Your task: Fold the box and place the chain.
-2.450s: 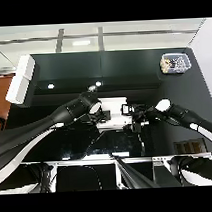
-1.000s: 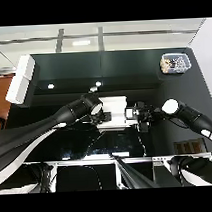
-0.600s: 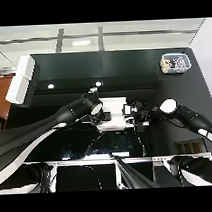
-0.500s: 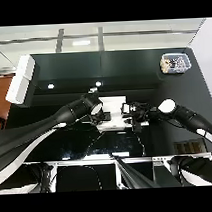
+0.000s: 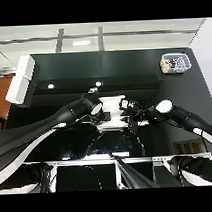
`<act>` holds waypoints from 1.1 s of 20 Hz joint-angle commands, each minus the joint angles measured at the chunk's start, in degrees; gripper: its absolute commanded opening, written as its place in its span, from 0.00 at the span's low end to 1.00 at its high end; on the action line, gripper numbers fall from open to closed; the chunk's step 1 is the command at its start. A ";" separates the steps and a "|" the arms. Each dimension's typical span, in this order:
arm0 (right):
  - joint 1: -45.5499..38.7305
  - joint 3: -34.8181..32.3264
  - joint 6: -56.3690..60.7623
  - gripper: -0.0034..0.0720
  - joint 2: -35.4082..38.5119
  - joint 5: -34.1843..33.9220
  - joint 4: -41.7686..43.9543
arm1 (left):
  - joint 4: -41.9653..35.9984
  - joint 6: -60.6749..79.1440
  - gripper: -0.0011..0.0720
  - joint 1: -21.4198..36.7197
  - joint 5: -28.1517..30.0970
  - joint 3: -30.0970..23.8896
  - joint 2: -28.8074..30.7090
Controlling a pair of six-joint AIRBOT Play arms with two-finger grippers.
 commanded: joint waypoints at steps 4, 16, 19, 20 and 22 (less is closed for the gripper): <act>-1.53 0.37 20.41 0.11 4.31 3.41 -9.46 | 0.04 0.09 0.05 -0.02 0.09 0.04 -0.04; -50.34 -3.28 66.01 0.06 2.29 26.51 -11.52 | 0.00 0.09 0.05 0.02 -0.31 0.04 -0.04; -44.13 -3.32 60.83 0.06 -7.32 32.20 -9.33 | 0.02 0.09 0.05 0.02 -0.33 0.04 -0.04; -41.33 -3.32 58.14 0.06 -9.44 32.89 -6.43 | 0.02 0.09 0.05 0.02 -0.33 0.04 -0.04; -34.88 -2.97 52.94 0.07 -12.17 33.29 1.46 | 0.02 0.09 0.05 0.02 -0.31 0.04 -0.04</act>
